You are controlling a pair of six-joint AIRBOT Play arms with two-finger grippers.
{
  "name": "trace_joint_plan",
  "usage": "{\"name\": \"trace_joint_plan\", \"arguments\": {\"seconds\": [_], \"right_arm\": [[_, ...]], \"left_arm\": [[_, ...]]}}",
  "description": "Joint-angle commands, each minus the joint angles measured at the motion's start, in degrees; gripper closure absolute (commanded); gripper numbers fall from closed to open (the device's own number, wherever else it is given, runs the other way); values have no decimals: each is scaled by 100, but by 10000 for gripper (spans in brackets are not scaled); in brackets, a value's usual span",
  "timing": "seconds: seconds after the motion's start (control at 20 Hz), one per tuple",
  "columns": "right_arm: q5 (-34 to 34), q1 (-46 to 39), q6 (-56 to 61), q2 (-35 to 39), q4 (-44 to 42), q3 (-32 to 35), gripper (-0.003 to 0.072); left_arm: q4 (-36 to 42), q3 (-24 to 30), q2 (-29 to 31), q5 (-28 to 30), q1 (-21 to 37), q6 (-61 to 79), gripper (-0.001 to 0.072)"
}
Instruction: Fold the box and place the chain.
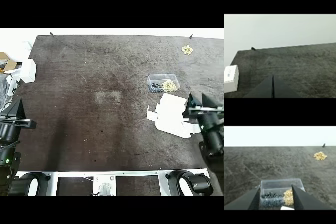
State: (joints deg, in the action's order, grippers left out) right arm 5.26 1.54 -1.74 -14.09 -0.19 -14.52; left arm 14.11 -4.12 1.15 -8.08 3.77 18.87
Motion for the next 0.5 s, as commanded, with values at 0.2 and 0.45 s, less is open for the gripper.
{"name": "trace_joint_plan", "arguments": {"seconds": [0.2,0.45], "right_arm": [[-1414,-1388,660,-3034,-511,-2055,247],[-5239,-3456,6015,-4463,4492,-3206,246]], "left_arm": [[0,-4,2,2,-2,0,699],[0,-4,2,0,-2,0,699]]}}
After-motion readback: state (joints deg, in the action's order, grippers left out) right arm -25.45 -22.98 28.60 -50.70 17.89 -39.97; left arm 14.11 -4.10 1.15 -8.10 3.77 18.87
